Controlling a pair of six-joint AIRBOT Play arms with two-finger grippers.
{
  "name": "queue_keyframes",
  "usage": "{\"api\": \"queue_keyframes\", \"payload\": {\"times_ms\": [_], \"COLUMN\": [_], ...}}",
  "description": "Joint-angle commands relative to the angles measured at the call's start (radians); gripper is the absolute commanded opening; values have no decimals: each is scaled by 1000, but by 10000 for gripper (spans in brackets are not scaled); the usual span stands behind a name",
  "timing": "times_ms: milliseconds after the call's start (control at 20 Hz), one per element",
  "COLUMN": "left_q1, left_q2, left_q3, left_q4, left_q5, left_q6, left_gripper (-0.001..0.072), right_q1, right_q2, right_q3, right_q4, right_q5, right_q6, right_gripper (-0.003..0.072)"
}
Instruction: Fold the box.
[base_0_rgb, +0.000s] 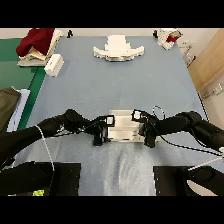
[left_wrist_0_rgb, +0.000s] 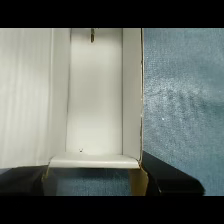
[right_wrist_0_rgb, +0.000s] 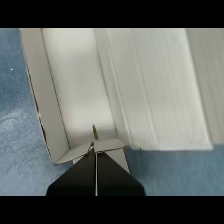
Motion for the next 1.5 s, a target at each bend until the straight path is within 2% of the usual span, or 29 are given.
{"api": "queue_keyframes", "payload": {"times_ms": [0,200,300,350,400,500,650,750,800,1050,1250,1450], "left_q1": [0,0,0,0,0,0,0,0,0,0,0,0], "left_q2": [0,0,0,0,0,0,0,0,0,0,0,0], "left_q3": [0,1,1,1,1,1,1,1,1,1,1,1], "left_q4": [0,0,0,0,0,0,0,0,0,0,0,0], "left_q5": [-1,-1,-1,0,-1,-1,-1,0,-1,0,0,0], "left_q6": [-1,-1,0,-1,-1,0,-1,-1,-1,-1,-1,0], "left_gripper": [420,419,419,419,419,419,419,420,419,419,419,419], "right_q1": [0,-29,-101,-163,-238,-431,-715,-837,-863,-805,-700,-573], "right_q2": [16,21,21,18,10,-21,-100,-163,-189,-232,-232,-230], "right_q3": [66,201,237,241,240,239,214,172,147,15,-37,-42], "right_q4": [-278,-613,-732,-734,-713,-565,-177,60,127,230,270,301], "right_q5": [-169,-475,-525,-528,-528,-520,-507,-513,-499,-350,-301,-281], "right_q6": [476,977,1132,1168,1190,1189,985,834,808,777,764,764], "right_gripper": [4,3,4,3,3,2,2,2,2,2,2,2]}}
